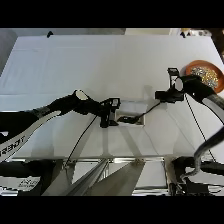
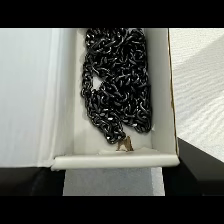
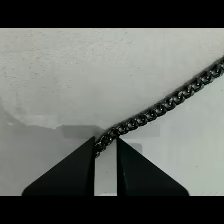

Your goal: Fold the box and place the chain.

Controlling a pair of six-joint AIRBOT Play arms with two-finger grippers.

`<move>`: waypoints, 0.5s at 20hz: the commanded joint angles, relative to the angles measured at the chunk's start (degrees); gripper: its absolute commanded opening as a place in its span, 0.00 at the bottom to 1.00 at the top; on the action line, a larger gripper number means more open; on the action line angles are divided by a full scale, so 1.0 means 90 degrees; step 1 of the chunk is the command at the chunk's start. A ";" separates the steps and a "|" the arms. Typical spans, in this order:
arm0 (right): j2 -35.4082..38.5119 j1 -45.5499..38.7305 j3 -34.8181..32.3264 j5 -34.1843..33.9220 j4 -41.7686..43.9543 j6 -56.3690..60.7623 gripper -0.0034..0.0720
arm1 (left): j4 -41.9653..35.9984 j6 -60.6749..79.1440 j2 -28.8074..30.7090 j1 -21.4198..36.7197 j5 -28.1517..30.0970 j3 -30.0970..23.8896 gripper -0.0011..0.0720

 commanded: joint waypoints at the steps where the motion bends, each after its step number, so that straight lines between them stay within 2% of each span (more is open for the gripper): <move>1: -0.0100 -0.0002 -0.0007 -0.0027 0.0112 -0.0007 0.09 | 0.0000 0.0000 0.0005 0.0002 0.0000 0.0005 0.30; 5: 0.0274 -0.0002 -0.0007 0.0253 0.0112 -0.0376 0.07 | 0.0000 0.0000 0.0005 0.0002 0.0002 0.0005 0.30; 10: 0.2120 0.0044 -0.0005 0.0996 0.0112 -0.0816 0.07 | 0.0000 0.0000 0.0005 0.0002 0.0000 0.0005 0.30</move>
